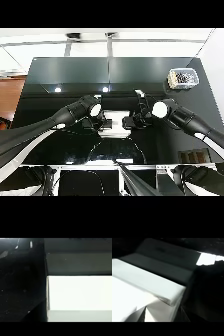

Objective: Fold the box and place the chain.

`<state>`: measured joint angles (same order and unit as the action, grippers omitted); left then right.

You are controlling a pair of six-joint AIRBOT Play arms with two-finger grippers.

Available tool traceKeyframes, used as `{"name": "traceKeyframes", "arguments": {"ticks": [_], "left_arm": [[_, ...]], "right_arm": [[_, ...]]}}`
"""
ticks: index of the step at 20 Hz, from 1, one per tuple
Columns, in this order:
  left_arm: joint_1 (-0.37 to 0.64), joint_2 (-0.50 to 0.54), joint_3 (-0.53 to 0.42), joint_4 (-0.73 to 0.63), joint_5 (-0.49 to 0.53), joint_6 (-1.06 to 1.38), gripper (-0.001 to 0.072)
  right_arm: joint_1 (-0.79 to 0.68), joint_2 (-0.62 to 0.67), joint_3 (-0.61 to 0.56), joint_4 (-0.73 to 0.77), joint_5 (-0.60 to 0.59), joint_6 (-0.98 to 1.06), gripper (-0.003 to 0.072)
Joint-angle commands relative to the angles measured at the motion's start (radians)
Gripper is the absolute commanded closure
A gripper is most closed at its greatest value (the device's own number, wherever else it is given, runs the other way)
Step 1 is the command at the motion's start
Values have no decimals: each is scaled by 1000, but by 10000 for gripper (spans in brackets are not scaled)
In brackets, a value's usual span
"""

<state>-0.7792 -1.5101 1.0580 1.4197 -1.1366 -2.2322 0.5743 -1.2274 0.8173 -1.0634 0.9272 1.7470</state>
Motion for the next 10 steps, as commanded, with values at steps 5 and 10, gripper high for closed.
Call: {"name": "traceKeyframes", "arguments": {"ticks": [5,10], "left_arm": [[-1,-1,0,-1,-2,0,679],[-1,-1,0,-12,-1,0,678]], "right_arm": [[40,-70,42,-66,-6,82,205],[113,-174,162,-263,135,255,205]]}}
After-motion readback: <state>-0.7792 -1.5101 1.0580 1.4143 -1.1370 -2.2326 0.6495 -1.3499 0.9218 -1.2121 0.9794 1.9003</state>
